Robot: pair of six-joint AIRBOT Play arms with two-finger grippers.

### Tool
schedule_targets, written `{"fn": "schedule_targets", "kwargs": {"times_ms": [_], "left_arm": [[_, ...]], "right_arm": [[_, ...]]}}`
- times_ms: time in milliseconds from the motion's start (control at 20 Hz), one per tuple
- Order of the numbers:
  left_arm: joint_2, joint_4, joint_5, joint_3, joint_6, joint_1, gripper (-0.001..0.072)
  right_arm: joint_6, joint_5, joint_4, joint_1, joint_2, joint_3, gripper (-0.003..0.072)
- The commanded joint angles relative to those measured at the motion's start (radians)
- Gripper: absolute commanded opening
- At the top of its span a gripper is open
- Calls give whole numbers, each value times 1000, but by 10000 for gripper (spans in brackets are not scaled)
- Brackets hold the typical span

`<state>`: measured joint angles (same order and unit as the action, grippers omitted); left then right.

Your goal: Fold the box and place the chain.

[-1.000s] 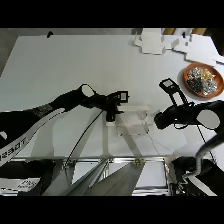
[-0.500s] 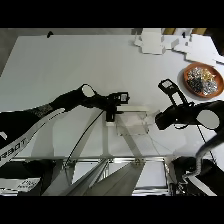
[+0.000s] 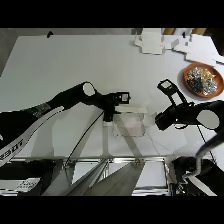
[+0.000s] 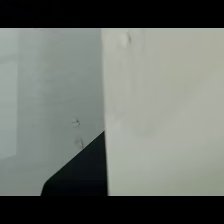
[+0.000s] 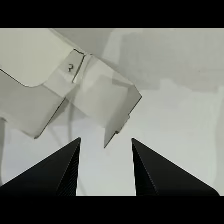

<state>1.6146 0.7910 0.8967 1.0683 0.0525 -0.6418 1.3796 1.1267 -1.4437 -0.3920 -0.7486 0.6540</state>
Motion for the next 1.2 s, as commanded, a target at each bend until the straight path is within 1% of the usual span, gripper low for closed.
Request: {"fn": "schedule_targets", "kwargs": {"times_ms": [0,400,650,700,750,800,900,1000,1150], "left_arm": [[7,62,31,13,42,-1,2],[18,62,19,13,42,0,3],[18,61,32,13,45,-1,12],[18,58,32,13,45,0,12],[18,59,32,13,45,-1,12],[18,59,32,13,45,0,12],[18,58,32,13,45,0,12],[18,59,32,13,45,0,12],[18,58,32,13,45,0,12]], "right_arm": [[-1,1,0,-1,0,1,355],[-1,10,0,-1,0,1,355],[-2,9,7,-1,0,1,353],[-8,6,13,-1,0,1,305],[-69,2,32,-1,0,-1,182],[-143,-12,60,-1,0,-6,117],[-290,-57,157,-1,-3,-18,12],[-454,-80,264,-1,-3,-33,13],[-575,-26,290,-1,-4,-42,14]]}}
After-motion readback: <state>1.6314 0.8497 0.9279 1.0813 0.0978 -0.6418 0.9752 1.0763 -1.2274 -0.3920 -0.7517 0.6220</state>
